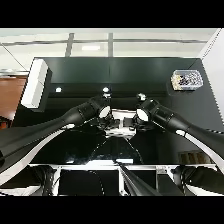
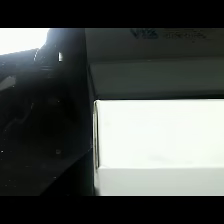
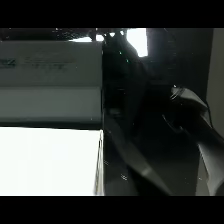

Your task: Fold the box and place the chain.

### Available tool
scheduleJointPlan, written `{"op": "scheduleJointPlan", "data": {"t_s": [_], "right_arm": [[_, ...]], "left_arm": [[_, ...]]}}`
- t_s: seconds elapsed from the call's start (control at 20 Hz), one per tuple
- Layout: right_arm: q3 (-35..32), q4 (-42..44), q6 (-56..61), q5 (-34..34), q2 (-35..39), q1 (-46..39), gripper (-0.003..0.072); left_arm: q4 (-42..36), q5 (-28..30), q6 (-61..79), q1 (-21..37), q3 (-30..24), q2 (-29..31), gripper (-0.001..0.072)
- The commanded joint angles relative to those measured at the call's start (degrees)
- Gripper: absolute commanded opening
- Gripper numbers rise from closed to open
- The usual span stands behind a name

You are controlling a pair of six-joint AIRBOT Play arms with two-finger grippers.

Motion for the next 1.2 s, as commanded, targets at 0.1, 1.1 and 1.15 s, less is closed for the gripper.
{"op": "scheduleJointPlan", "data": {"t_s": [0.1, 1.1, 1.15], "right_arm": [[0.0, 1.0, -0.1, -1.7, -0.7, 0.0, 0.0013], [0.5, -0.4, -7.0, 0.3, 5.6, 0.0, 0.0578], [0.7, -0.6, -8.1, 1.4, 7.5, 0.0, 0.0578]], "left_arm": [[0.1, -0.1, 0.0, 0.0, 0.0, 0.0, 0.0027], [0.1, -0.1, 0.0, 0.0, 0.0, 0.0, 0.0027], [0.1, -0.1, 0.0, 0.0, 0.0, 0.0, 0.0027]]}}
